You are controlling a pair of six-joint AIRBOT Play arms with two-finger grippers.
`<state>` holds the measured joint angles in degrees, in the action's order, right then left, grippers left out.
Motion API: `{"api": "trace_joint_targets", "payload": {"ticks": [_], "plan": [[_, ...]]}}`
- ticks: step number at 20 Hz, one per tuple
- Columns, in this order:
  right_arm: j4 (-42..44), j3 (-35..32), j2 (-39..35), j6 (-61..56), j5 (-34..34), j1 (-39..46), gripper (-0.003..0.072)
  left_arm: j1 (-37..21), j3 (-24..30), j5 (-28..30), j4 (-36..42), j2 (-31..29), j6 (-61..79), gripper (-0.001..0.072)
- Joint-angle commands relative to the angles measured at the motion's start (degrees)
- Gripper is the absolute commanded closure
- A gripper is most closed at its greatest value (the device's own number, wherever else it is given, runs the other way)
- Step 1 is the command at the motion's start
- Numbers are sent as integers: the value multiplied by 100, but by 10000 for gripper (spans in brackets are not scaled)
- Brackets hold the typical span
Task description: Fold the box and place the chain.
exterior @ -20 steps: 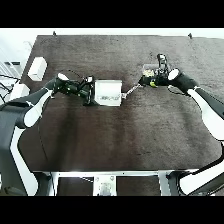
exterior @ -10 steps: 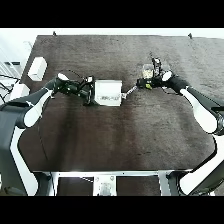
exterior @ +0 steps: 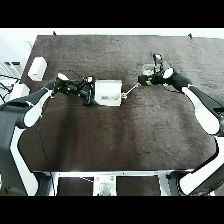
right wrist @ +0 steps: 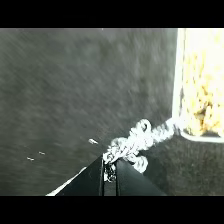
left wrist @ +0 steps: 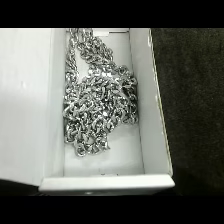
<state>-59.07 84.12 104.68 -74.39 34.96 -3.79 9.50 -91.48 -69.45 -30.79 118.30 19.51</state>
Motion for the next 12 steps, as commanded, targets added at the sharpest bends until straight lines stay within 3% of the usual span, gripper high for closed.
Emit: {"api": "trace_joint_targets", "payload": {"ticks": [1,5,12], "plan": [[2,11,-557,4,160,-83,669,-2,0,-2,-2,-2,0,182],[-4,11,-1519,61,772,-273,669,-2,0,-2,-2,-2,0,182],[-4,4,-2979,313,1038,-857,669,-2,0,-2,-2,-2,0,182]]}}
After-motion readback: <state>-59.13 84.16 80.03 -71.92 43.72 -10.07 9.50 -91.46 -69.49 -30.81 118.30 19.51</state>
